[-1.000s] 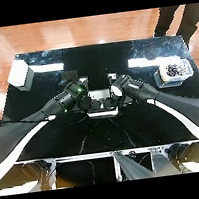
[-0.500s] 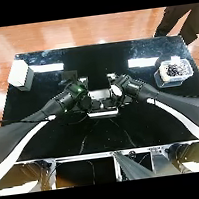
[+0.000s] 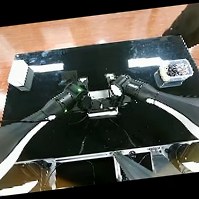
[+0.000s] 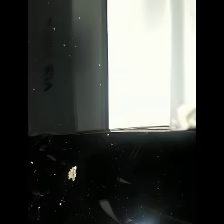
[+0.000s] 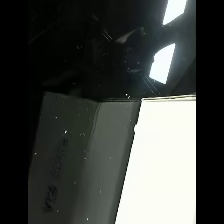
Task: Fold the box and place the chain.
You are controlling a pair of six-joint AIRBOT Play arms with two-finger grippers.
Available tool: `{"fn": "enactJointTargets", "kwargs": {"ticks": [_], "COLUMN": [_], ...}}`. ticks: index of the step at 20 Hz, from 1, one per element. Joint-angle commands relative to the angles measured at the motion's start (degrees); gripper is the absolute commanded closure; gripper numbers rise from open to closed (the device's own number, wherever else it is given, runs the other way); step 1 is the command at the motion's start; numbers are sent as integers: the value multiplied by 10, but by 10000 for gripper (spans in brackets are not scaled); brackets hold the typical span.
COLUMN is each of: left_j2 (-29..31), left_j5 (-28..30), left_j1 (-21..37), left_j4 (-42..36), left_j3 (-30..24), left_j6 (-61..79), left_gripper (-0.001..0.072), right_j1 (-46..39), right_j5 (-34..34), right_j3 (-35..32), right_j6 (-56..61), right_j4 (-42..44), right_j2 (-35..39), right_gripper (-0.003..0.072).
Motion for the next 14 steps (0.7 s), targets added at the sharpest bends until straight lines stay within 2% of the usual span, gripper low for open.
{"fn": "enactJointTargets", "kwargs": {"ticks": [1,11,12,13,14], "left_j2": [0,0,0,0,0], "left_j5": [0,0,0,0,0], "left_j1": [0,0,0,0,0], "left_j4": [0,0,0,0,0], "left_j3": [0,0,0,0,0], "left_j6": [-1,-1,-1,-1,-1], "left_gripper": [688,688,687,688,687], "right_j1": [0,-3,-3,-3,-3], "right_j5": [12,39,39,39,38], "right_j3": [10,17,17,17,17], "right_j6": [6,6,6,1,-1], "right_j4": [-2,-16,-16,-15,-15], "right_j2": [1,1,1,1,1], "right_gripper": [362,383,419,633,664]}}
